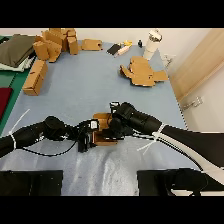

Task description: Fold the box.

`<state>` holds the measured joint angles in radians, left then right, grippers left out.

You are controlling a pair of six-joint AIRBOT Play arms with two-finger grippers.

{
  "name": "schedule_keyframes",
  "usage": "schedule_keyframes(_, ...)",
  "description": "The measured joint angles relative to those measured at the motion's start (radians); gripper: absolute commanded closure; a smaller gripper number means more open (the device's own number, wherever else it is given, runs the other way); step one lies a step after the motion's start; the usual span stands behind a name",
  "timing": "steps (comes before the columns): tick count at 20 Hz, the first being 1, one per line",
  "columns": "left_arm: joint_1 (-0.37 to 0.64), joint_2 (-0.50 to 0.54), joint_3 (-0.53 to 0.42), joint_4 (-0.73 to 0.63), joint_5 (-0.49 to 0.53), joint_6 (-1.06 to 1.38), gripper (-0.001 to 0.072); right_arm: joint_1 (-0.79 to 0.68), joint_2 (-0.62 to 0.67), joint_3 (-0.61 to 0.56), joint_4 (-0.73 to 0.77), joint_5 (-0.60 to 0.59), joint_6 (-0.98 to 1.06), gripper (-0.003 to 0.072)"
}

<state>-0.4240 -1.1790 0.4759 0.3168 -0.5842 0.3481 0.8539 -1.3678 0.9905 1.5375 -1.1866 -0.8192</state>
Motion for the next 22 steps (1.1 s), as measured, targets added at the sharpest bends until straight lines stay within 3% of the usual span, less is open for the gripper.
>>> schedule_keyframes(2,0.000,0.000,0.000,0.000,0.000,0.000,0.0377,0.002,-0.002,0.001,-0.001,-0.001,0.003,0.0637)
schedule_keyframes(3,0.000,0.000,0.000,0.000,0.000,0.001,0.0377,0.003,-0.002,0.001,-0.001,-0.001,0.003,0.0449)
schedule_keyframes(4,0.000,0.000,0.000,0.001,0.000,0.004,0.0377,0.005,-0.003,0.000,0.002,-0.001,0.000,0.0335)
schedule_keyframes(5,0.000,0.000,0.000,0.001,-0.001,0.004,0.0377,0.005,-0.003,0.000,0.011,-0.001,0.001,0.0305)
schedule_keyframes(16,0.000,0.000,0.000,0.001,0.000,0.002,0.0377,0.006,0.045,0.034,0.073,-0.053,0.012,0.0305)
schedule_keyframes(20,0.000,0.000,0.000,0.000,0.000,0.001,0.0377,0.001,0.143,0.086,0.061,-0.169,0.011,0.0306)
schedule_keyframes(21,0.000,0.000,0.000,0.001,0.000,0.001,0.0377,-0.010,0.168,0.090,0.036,-0.226,0.012,0.0357)
schedule_keyframes(22,0.000,0.000,0.000,0.000,0.000,0.001,0.0377,-0.030,0.191,0.091,0.009,-0.278,0.011,0.0486)
